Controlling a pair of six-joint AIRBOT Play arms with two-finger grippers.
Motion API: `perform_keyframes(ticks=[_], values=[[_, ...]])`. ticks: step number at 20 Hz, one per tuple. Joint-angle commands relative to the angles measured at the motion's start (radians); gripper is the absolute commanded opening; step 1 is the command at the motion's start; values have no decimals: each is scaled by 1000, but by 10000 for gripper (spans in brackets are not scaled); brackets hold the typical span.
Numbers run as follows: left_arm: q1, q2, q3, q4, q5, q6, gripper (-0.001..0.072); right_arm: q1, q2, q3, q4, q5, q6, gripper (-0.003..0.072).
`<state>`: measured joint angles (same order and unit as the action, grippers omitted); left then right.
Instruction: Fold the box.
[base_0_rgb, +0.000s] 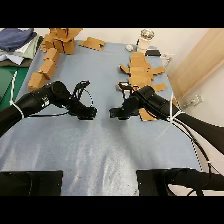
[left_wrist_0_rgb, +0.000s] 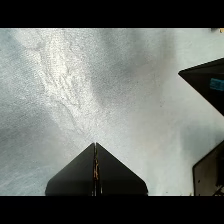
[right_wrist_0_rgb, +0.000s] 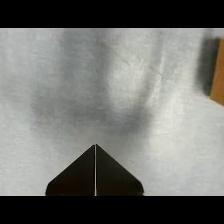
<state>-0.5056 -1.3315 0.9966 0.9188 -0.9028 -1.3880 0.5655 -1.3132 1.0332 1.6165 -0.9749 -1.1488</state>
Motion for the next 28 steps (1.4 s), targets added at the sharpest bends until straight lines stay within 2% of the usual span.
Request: perform_keyframes(ticks=[1,2,3,4,5,7,8,11,14,16,20,21,24,25,26,27,28], values=[[0,0,0,-6,41,0,15,-45,-3,55,-87,-20,-15,3],[0,-1,0,-7,51,0,15,-105,-2,121,-174,-126,-15,4],[0,0,0,-7,56,0,15,-174,-2,183,-251,-219,-21,76],[0,0,0,-7,56,0,16,-262,-2,240,-301,-291,-52,180],[0,-1,0,-8,54,0,15,-364,-2,275,-320,-318,-93,185],[0,-1,0,-34,59,0,16,-561,-6,286,-306,-275,-164,452],[0,-1,0,-40,60,0,17,-645,-19,287,-286,-229,-214,469],[0,-1,0,-52,55,0,17,-838,-90,288,-167,-118,-447,476],[0,-1,0,-91,57,0,17,-926,-177,312,-135,-104,-597,476],[0,-1,0,-97,57,0,17,-952,-237,331,-109,-104,-676,476],[0,-1,0,-112,55,0,17,-961,-330,361,74,-108,-861,474],[0,-1,0,-112,54,0,17,-961,-343,367,124,-111,-897,453],[0,0,0,-118,45,0,17,-961,-392,374,122,-136,-906,432],[0,0,0,-127,35,0,17,-961,-403,374,124,-143,-908,405],[0,0,0,-135,30,1,17,-960,-409,374,129,-150,-920,338],[0,0,0,-138,26,1,17,-960,-411,374,143,-156,-937,304],[0,0,0,-138,21,1,18,-960,-410,374,171,-162,-955,228]])
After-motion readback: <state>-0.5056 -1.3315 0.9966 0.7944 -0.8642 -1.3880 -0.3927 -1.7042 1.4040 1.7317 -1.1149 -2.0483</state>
